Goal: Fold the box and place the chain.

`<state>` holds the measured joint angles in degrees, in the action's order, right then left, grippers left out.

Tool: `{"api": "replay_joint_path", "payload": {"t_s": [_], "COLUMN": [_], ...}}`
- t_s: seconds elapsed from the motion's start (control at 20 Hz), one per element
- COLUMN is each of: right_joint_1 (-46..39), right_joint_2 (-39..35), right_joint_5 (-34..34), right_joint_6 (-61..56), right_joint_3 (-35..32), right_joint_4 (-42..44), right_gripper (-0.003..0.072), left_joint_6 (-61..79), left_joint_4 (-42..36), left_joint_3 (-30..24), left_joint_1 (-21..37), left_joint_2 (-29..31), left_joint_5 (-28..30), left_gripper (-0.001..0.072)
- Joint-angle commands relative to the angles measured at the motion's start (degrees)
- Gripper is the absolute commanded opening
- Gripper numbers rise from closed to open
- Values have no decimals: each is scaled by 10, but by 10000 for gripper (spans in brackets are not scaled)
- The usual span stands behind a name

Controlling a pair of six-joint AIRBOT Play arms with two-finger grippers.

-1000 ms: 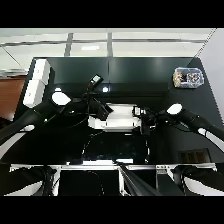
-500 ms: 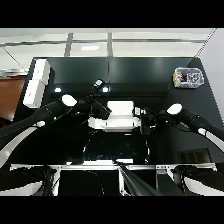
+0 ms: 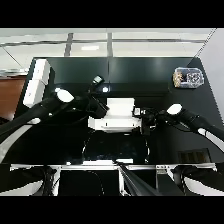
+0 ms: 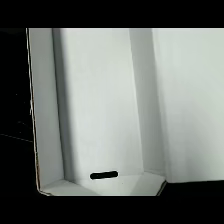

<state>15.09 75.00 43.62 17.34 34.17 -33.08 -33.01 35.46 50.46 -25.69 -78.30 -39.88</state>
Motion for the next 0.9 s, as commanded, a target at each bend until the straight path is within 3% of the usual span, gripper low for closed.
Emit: {"api": "replay_joint_path", "payload": {"t_s": [0.0,0.15,0.3,0.35,0.4,0.45,0.6,0.85], "right_joint_1": [0,0,0,0,0,0,0,0], "right_joint_2": [0,0,0,0,0,0,0,0], "right_joint_5": [0,0,0,0,0,0,0,0], "right_joint_6": [0,0,0,0,0,0,0,0], "right_joint_3": [0,0,0,0,0,0,0,0], "right_joint_4": [0,0,0,0,0,0,0,-1], "right_gripper": [232,232,232,232,232,232,232,232], "left_joint_6": [-5,115,309,356,394,403,439,462], "left_joint_4": [66,134,164,163,149,121,86,101], "left_joint_3": [8,-7,-38,-46,-52,-54,-54,-53], "left_joint_1": [46,77,71,66,64,63,58,32], "left_joint_2": [63,110,105,102,95,85,53,15], "left_joint_5": [-47,-119,-174,-170,-154,-140,-127,-148], "left_gripper": [26,26,56,270,574,720,720,718]}}
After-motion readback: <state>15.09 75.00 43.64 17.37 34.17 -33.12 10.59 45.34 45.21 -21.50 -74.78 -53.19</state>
